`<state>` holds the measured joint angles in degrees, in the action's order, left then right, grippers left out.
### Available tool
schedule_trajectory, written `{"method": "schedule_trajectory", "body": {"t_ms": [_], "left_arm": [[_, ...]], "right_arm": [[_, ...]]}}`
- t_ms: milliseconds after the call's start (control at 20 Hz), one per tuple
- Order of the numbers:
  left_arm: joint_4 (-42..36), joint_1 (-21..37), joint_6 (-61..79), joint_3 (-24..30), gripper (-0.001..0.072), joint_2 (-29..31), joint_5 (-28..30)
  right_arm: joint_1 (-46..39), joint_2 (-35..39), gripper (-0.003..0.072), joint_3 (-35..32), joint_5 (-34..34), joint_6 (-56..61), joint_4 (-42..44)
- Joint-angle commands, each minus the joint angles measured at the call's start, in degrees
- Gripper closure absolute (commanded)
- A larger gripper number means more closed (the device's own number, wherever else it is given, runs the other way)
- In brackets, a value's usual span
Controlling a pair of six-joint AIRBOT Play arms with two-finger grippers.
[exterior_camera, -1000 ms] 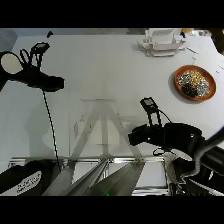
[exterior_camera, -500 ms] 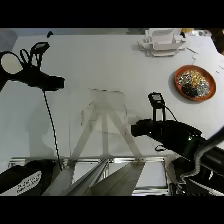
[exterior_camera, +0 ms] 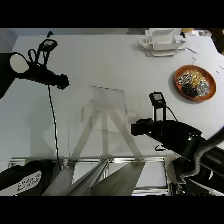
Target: Fold the box and place the chain.
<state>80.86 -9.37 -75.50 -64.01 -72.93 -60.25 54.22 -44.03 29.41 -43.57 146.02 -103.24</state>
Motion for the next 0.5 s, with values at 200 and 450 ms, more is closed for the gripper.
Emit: {"method": "schedule_trajectory", "body": {"t_ms": [200,450], "left_arm": [[-30.6,1.4,37.0,-0.1,0.0132,-6.6,-8.9],[-42.8,6.2,49.1,-0.1,0.0132,-6.7,-21.8]], "right_arm": [[0.1,0.0,0.0670,0.0,3.1,0.1,0.2],[0.1,0.0,0.0670,0.0,3.1,0.1,0.2]]}}
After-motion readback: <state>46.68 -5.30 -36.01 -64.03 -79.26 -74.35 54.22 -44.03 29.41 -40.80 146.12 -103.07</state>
